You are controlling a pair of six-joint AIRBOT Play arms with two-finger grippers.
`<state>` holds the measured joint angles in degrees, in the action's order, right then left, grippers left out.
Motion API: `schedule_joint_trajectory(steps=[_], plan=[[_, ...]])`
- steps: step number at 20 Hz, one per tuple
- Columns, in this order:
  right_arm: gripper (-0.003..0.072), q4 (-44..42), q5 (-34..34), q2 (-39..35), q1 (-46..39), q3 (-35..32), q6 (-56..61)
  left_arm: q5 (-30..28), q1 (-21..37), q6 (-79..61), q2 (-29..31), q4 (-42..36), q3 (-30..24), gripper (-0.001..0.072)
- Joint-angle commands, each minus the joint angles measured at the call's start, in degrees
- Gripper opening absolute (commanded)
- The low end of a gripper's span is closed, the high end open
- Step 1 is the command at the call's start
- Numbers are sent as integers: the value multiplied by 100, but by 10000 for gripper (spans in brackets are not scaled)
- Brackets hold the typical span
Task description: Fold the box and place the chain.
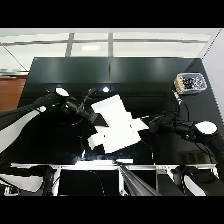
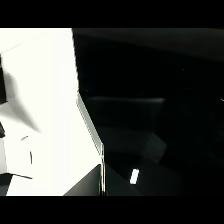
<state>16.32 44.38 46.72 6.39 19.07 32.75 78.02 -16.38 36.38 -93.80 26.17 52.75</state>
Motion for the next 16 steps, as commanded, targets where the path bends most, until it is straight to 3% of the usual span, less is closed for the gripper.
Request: schedule_joint_trajectory(steps=[1, 6, 8, 9, 10, 13, 16], plan=[[16, 4, -120, -2, 13, -4, 2, 146, -48, -238, -81, 293, 31, 403], [16, 22, -136, -2, 15, -4, 2, -131, -63, -431, -81, 291, 39, 26], [36, 22, -138, -2, 9, -2, 2, -105, -66, -507, -79, 280, 87, 26], [337, 35, -162, -2, -7, 13, 2, -92, -66, -507, -72, 286, 127, 26], [720, 155, -153, -4, -63, 68, 2, -85, -66, -505, -39, 321, 186, 25], [720, 1587, 186, -4, -271, 629, -15, -254, -68, -501, 313, 723, 306, 22], [720, 2924, 494, -4, -282, 1086, -17, -1161, -330, -599, 1169, 1458, 203, 22]])
